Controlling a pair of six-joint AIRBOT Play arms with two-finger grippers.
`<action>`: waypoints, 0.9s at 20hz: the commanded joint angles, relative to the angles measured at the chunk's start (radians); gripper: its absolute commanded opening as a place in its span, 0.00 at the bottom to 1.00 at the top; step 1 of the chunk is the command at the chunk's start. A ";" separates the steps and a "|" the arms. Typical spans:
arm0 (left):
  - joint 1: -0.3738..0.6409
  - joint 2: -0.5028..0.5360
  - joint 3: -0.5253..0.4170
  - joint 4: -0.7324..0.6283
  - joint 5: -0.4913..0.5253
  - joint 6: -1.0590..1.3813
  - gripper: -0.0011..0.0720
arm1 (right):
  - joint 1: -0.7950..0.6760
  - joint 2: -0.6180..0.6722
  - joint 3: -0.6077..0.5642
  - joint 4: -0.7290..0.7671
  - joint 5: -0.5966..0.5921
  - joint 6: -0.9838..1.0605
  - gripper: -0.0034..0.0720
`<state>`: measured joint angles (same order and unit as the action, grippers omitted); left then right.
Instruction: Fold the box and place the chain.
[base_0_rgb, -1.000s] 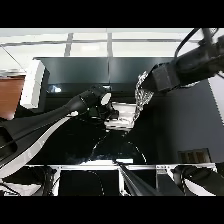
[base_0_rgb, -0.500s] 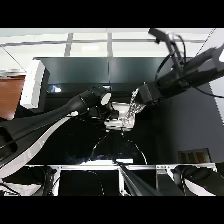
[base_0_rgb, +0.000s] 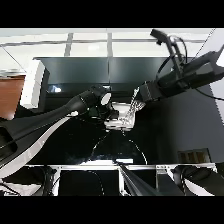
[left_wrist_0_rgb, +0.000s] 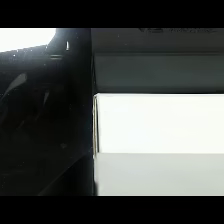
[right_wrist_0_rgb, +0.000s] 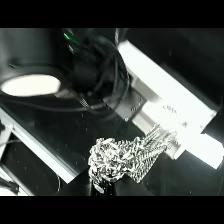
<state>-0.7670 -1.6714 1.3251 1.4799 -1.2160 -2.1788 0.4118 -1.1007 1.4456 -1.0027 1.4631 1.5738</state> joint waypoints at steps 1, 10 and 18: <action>0.001 0.000 0.000 0.000 0.000 0.000 0.05 | -0.001 0.016 0.087 -0.004 -0.005 0.001 0.07; 0.001 0.000 0.000 0.000 0.000 0.000 0.05 | 0.000 0.018 0.110 -0.003 0.014 0.005 0.07; 0.001 0.000 0.000 0.000 0.000 0.000 0.05 | 0.047 0.018 -0.129 0.010 -0.096 0.004 0.07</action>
<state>-0.7670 -1.6714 1.3251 1.4799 -1.2163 -2.1788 0.4416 -1.0832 1.4006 -0.9943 1.4193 1.5787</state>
